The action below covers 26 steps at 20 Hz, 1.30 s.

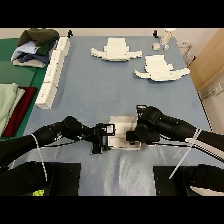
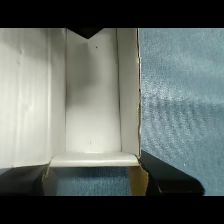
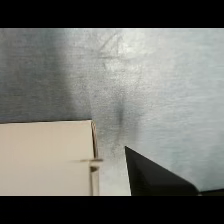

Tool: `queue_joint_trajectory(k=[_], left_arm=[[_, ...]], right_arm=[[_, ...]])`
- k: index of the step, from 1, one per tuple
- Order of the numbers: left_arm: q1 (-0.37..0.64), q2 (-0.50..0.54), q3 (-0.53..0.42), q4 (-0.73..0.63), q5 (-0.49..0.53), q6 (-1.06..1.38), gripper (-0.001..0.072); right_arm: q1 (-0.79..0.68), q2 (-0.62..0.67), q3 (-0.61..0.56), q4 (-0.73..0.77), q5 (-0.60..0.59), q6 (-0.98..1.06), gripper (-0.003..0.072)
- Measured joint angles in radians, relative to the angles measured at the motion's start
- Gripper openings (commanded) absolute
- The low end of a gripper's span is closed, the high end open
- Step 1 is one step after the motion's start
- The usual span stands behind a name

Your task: Fold the box.

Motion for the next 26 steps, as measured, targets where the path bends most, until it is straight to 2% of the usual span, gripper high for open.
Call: queue_joint_trajectory(k=[3,6,8,10,12,13,15,17,20,22,24,26], left_arm=[[0.000,0.000,0.000,0.000,0.000,0.000,0.0441],[0.000,0.000,0.000,0.000,0.000,0.000,0.0440],[0.000,0.000,0.000,0.000,0.000,0.000,0.0441],[0.000,0.000,0.000,0.000,0.000,0.000,0.0440],[0.000,0.000,0.000,0.000,0.000,0.000,0.0440],[0.000,0.000,0.000,0.000,0.000,0.000,0.0440],[0.000,0.000,0.000,0.000,0.000,0.000,0.0440],[0.000,0.000,0.000,0.000,0.000,0.000,0.0441],[0.000,0.000,0.000,0.000,0.000,0.000,0.0440],[0.000,0.000,0.000,0.000,0.000,0.000,0.0440],[0.000,0.000,0.000,0.000,0.000,0.000,0.0440],[0.000,0.000,0.000,0.000,0.000,0.000,0.0440]], right_arm=[[0.000,0.011,0.032,0.009,-0.024,-0.011,0.0538],[-0.001,0.040,0.090,0.004,-0.106,-0.020,0.0536],[-0.002,0.071,0.130,-0.022,-0.191,-0.024,0.0491],[-0.003,0.112,0.155,-0.069,-0.283,-0.026,0.0206],[-0.029,0.143,0.167,-0.144,-0.376,-0.027,0.0035],[-0.056,0.151,0.167,-0.175,-0.409,-0.035,0.0001],[-0.144,0.158,0.159,-0.209,-0.422,-0.087,0.0000],[-0.262,0.147,0.140,-0.192,-0.355,-0.169,0.0000],[-0.464,0.085,0.120,-0.006,-0.157,-0.384,0.0000],[-0.589,0.020,0.116,0.244,-0.052,-0.611,0.0000],[-0.675,-0.055,0.128,0.525,-0.010,-0.863,-0.0001],[-0.725,-0.131,0.154,0.733,-0.030,-1.072,0.0000]])
